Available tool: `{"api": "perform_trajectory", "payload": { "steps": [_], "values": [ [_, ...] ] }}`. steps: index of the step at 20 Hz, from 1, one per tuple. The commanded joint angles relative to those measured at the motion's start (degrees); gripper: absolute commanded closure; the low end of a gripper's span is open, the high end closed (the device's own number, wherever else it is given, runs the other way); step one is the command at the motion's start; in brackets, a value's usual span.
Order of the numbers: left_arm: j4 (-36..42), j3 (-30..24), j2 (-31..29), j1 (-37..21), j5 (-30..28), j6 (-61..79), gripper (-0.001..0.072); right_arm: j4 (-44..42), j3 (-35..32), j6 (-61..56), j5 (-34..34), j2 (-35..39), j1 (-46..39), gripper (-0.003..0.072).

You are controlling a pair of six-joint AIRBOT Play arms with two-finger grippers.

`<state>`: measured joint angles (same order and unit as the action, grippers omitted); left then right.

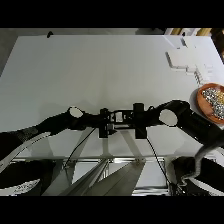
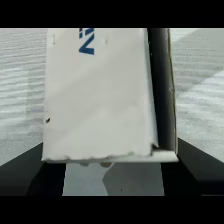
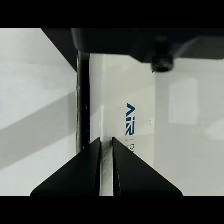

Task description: Fold the box and place the chain.

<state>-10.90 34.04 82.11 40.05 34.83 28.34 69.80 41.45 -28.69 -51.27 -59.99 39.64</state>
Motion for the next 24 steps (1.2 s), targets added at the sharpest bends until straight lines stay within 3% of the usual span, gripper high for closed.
{"api": "perform_trajectory", "payload": {
  "steps": [1, 3, 4, 9, 11, 13, 14, 19, 24],
  "values": [
    [-0.09, 0.0, -0.04, 0.04, 0.13, 0.13, 0.0505, -1.79, -1.81, 0.02, -0.42, -0.04, 0.07, 0.0608],
    [-0.09, 0.0, -0.04, 0.04, 0.13, 0.13, 0.0505, -4.24, -2.49, 0.15, -1.31, -0.02, 0.07, 0.042],
    [-0.09, 0.0, -0.04, 0.04, 0.15, 0.13, 0.0505, -5.53, -2.49, 0.24, -2.16, 0.0, 0.07, 0.0386],
    [-0.09, 0.0, -0.04, 0.04, 0.13, 0.13, 0.0505, -5.29, -2.49, 0.28, -2.71, 3.76, 0.04, 0.0344],
    [-0.09, 0.0, -0.04, 0.04, 0.13, 0.13, 0.0505, -3.74, -2.49, 0.17, -0.85, 5.88, -0.04, 0.0399],
    [-0.09, 0.02, -0.04, 0.04, 0.13, 0.13, 0.0505, -3.74, -2.49, 0.2, 0.31, 6.25, -1.38, 0.0634],
    [-0.09, 0.0, -0.04, 0.04, 0.13, 0.13, 0.0505, -3.72, -2.49, 0.2, 0.2, 5.88, -2.4, 0.0668],
    [-0.09, 0.0, -0.04, 0.04, 0.13, 0.13, 0.0505, -4.57, -2.67, 0.26, -7.91, 1.49, -4.15, 0.0668],
    [-0.09, 0.0, -0.04, 0.04, 0.15, 0.13, 0.0505, -5.18, -5.55, 0.26, -7.5, -1.27, -3.87, 0.0668]
  ]
}}
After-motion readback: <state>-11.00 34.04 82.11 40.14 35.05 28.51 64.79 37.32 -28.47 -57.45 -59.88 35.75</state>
